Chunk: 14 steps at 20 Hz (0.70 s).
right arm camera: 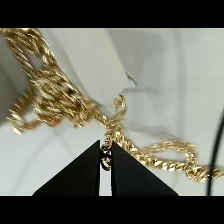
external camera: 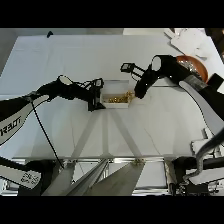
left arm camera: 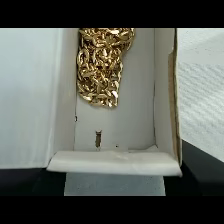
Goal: Fold the box and place the chain.
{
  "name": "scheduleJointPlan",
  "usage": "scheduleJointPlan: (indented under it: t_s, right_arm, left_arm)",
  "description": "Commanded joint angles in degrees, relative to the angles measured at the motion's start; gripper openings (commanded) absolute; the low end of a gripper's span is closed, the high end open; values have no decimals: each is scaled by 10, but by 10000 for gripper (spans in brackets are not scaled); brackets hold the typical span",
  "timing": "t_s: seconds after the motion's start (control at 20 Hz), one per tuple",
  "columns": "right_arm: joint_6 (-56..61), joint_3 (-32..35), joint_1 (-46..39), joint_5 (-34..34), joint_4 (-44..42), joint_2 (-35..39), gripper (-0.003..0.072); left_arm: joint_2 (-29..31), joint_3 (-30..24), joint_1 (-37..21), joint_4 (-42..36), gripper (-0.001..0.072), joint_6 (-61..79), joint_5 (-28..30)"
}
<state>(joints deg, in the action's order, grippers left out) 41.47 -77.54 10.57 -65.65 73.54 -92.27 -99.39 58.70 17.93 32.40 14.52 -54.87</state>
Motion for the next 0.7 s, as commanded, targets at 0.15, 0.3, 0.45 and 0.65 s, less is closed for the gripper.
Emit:
scheduleJointPlan:
  t_s: [0.15,0.3,0.45,0.65]
  right_arm:
    - [26,0,46,30,-130,62,12]
    - [20,0,80,75,-140,60,12]
    - [20,0,106,121,-143,59,10]
    - [23,0,119,123,-142,59,45]
  left_arm:
    - [0,0,0,0,113,0,0]
    - [0,0,0,0,113,0,0]
    - [0,0,0,0,113,0,0]
    - [0,0,0,0,113,0,0]
